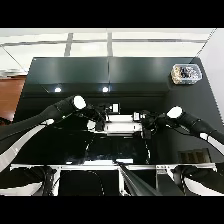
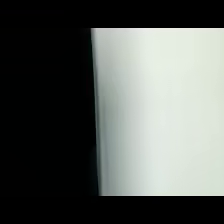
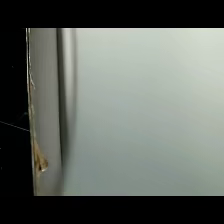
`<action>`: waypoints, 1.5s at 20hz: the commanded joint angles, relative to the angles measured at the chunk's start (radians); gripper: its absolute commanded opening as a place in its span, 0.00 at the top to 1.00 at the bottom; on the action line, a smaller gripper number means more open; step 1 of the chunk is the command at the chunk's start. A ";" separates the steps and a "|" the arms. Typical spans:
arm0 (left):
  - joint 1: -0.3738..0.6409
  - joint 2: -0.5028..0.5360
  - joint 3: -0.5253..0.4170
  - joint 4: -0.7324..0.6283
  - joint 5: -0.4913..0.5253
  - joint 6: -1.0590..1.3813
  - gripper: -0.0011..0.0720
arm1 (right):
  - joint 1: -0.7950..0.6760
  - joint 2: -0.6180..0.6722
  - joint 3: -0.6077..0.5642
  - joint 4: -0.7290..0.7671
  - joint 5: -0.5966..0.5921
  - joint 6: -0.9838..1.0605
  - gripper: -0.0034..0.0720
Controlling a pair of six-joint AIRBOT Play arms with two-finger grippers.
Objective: Fold the box and place the chain.
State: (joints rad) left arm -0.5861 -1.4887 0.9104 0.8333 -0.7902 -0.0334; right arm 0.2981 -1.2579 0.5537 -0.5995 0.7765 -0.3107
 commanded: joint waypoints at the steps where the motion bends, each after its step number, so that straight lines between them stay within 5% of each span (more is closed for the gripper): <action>1: 0.000 0.000 0.000 0.000 0.002 0.000 0.95 | 0.001 -0.001 -0.001 0.000 0.001 0.002 0.34; 7: 0.001 0.001 0.005 0.000 0.003 0.000 0.88 | 0.001 -0.001 -0.001 -0.001 -0.003 0.002 0.34; 11: 0.010 0.018 0.038 0.001 -0.001 -0.037 0.24 | 0.001 -0.001 -0.001 0.000 -0.003 0.004 0.34; 12: 0.019 0.032 0.045 0.007 -0.006 -0.071 0.11 | 0.001 -0.001 -0.001 0.000 -0.002 0.004 0.45; 13: 0.029 0.051 0.051 0.026 -0.014 -0.114 0.09 | 0.001 -0.001 -0.001 0.000 -0.001 0.005 0.61; 18: 0.075 0.208 0.054 0.346 -0.186 -0.419 0.09 | 0.001 -0.001 -0.001 0.029 0.001 0.020 0.63; 21: 0.099 0.274 0.054 0.410 -0.329 -0.578 0.10 | 0.002 -0.001 -0.001 0.059 0.001 0.019 0.63; 24: 0.100 0.264 0.045 0.249 -0.420 -0.630 0.19 | 0.002 -0.001 -0.001 0.045 0.001 0.019 0.63; 26: 0.098 0.249 0.030 0.082 -0.425 -0.613 0.93 | 0.002 -0.001 -0.001 0.046 0.001 0.019 0.63; 30: 0.091 0.207 -0.031 -0.199 -0.295 -0.577 0.95 | 0.002 -0.001 -0.001 0.045 0.000 0.018 0.63</action>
